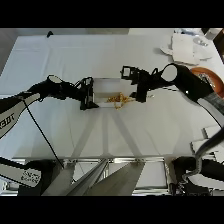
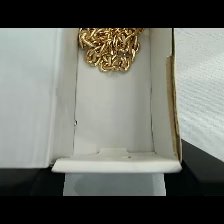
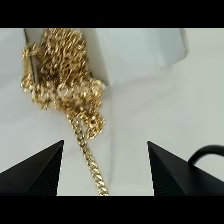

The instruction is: Fold the box and place the chain.

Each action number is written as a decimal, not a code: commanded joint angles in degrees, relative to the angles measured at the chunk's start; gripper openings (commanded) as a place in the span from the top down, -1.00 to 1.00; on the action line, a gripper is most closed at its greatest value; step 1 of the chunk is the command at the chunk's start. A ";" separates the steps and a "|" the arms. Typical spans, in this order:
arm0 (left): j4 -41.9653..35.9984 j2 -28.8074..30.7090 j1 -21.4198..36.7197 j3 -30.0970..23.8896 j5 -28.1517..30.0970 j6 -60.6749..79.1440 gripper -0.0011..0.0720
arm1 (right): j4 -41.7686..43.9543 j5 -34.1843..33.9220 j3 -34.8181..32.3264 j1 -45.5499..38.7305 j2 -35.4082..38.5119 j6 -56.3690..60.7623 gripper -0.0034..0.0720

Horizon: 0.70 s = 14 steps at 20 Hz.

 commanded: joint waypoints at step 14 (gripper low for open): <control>0.02 -0.02 0.00 0.02 0.00 0.02 -0.11 | 18.29 -3.32 -0.66 -1.33 -17.84 -22.86 -0.03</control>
